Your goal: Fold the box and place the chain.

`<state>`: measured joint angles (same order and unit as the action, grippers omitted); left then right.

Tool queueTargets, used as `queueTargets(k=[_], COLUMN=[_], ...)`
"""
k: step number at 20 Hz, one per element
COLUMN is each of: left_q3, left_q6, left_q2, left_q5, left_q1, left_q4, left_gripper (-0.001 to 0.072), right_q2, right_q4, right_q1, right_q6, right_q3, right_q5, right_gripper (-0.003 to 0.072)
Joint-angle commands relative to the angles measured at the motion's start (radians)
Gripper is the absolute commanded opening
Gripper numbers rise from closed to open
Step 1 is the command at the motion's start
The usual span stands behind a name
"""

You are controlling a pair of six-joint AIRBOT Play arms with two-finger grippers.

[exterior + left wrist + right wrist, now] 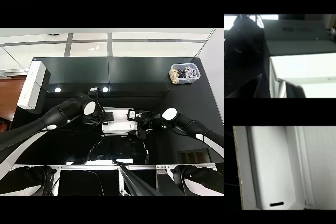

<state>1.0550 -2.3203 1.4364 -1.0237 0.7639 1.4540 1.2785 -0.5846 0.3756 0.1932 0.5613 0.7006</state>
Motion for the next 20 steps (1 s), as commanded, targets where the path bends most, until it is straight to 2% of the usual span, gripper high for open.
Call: queueTargets(k=[1, 11, 12, 14, 15, 16, 20], left_q3=[0.021, 0.021, 0.021, 0.021, 0.021, 0.021, 0.021], left_q6=[-0.077, -0.122, -0.122, -0.122, -0.122, -0.122, -0.122], left_q2=[0.047, 0.070, 0.070, 0.070, 0.070, 0.070, 0.070], left_q5=[-0.063, -0.046, -0.042, -0.022, -0.015, -0.008, -0.007], left_q1=[0.040, 0.051, 0.051, 0.051, 0.051, 0.052, 0.052], left_q4=[0.027, 0.031, 0.031, 0.030, 0.028, 0.027, 0.021], left_gripper=[0.0334, 0.0324, 0.0255, 0.0191, 0.0041, 0.0022, 0.0029], right_q2=[0.001, 0.001, 0.001, 0.001, 0.001, 0.001, 0.001], right_q4=[0.000, 0.000, 0.000, 0.000, 0.000, 0.000, 0.000], right_q1=[0.001, 0.001, 0.000, 0.000, 0.000, 0.000, 0.001], right_q6=[-0.002, -0.002, -0.002, -0.002, -0.002, -0.002, -0.002], right_q3=[-0.001, -0.001, -0.001, -0.001, -0.001, -0.001, -0.001], right_q5=[-0.003, -0.003, -0.003, -0.003, -0.003, -0.003, -0.003], right_gripper=[0.0198, 0.0198, 0.0198, 0.0198, 0.0198, 0.0198, 0.0198])
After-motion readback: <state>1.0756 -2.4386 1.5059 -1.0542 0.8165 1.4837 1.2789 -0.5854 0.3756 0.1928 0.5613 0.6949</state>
